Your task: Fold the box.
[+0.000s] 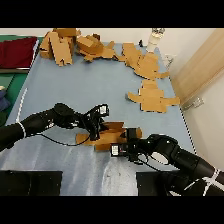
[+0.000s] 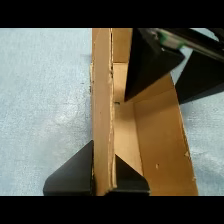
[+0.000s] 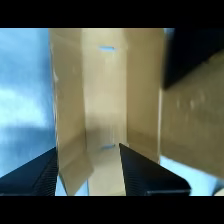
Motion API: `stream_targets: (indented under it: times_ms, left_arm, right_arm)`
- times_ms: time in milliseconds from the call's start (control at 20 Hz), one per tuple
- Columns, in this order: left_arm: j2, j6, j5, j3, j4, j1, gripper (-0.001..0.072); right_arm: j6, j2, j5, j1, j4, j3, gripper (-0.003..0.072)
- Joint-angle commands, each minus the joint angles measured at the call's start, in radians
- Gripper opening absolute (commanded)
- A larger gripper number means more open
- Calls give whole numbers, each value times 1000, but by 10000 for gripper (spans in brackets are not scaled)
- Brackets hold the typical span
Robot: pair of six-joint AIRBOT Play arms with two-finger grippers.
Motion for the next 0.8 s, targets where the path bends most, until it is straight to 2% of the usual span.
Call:
stream_targets:
  times_ms: [0,450,750]
  left_arm:
    - [-1,0,0,0,0,0,13]
    - [-1,0,0,0,0,0,14]
    - [-1,0,0,0,0,0,13]
  right_arm:
    - [88,20,-3,-1,-50,0,561]
    - [132,40,6,-1,-92,0,562]
    - [218,40,-4,-1,-212,1,561]
